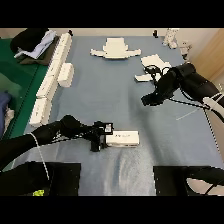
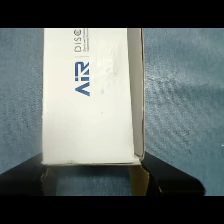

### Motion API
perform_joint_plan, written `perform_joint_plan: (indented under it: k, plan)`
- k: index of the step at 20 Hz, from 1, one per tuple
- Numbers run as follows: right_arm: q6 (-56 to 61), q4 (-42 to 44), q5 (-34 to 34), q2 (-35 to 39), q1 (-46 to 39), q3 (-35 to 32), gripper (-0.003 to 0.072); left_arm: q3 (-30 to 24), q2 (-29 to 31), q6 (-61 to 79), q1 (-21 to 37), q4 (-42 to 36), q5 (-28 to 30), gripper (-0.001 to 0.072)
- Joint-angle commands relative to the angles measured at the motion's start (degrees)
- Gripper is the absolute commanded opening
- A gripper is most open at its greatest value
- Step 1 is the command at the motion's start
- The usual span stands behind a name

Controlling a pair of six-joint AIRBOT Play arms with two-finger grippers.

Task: Fold the box.

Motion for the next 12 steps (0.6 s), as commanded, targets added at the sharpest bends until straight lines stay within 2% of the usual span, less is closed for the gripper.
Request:
perform_joint_plan:
  k: [1, 4, 7, 10, 12]
  plan:
    - [1.05, -0.44, -1.38, -0.55, -0.09, 0.39, 0.0006, 0.11, 1.79, -6.58, 1.01, -0.11, 0.55, 0.0534]
    - [1.05, -0.44, -1.38, -0.55, -0.09, 0.39, 0.0006, 0.11, 8.26, -22.84, 7.17, 2.25, 1.46, 0.0534]
    - [1.05, -0.44, -1.38, -0.55, -0.09, 0.39, 0.0006, 0.11, 14.36, -42.88, 17.9, 11.87, 2.01, 0.0535]
    - [1.05, -0.44, -1.38, -0.55, -0.09, 0.39, 0.0006, 0.11, 15.8, -59.91, 29.31, 23.41, 1.86, 0.0534]
    - [1.05, -0.44, -1.38, -0.55, -0.09, 0.39, 0.0006, 0.11, 15.72, -62.9, 35.54, 24.96, 2.1, 0.0534]
